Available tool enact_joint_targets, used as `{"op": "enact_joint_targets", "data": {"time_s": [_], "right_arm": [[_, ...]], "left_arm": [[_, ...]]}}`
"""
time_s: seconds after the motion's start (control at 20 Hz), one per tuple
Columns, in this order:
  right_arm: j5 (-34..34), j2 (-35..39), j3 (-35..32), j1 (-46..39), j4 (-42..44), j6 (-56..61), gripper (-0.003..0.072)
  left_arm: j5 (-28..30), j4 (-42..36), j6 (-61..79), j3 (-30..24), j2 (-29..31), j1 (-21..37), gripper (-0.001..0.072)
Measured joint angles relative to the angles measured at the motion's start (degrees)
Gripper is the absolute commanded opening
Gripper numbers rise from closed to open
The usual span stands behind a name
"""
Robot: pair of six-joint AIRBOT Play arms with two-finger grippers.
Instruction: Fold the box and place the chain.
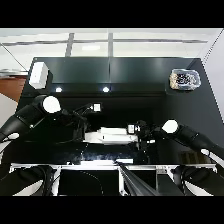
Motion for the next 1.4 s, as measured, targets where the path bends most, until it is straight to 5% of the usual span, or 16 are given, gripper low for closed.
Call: {"op": "enact_joint_targets", "data": {"time_s": [0.25,0.65,1.0,1.4], "right_arm": [[0.0,0.0,0.0,0.0,-0.1,0.0,0.0404],[-0.1,0.0,0.0,0.0,0.0,0.0,0.0403],[-0.2,0.0,0.0,0.0,0.0,0.1,0.0403],[-0.1,0.0,0.0,0.0,0.0,0.0,0.0403]], "left_arm": [[-3.2,-12.7,-6.5,-1.3,0.4,-1.7,0.0031],[22.7,-31.1,-6.1,-6.1,-1.5,-2.4,0.0032],[30.0,-32.0,-5.1,-6.8,-6.5,-3.1,0.0032],[25.0,-23.8,-5.0,-4.4,-6.0,-1.2,0.0032]]}}
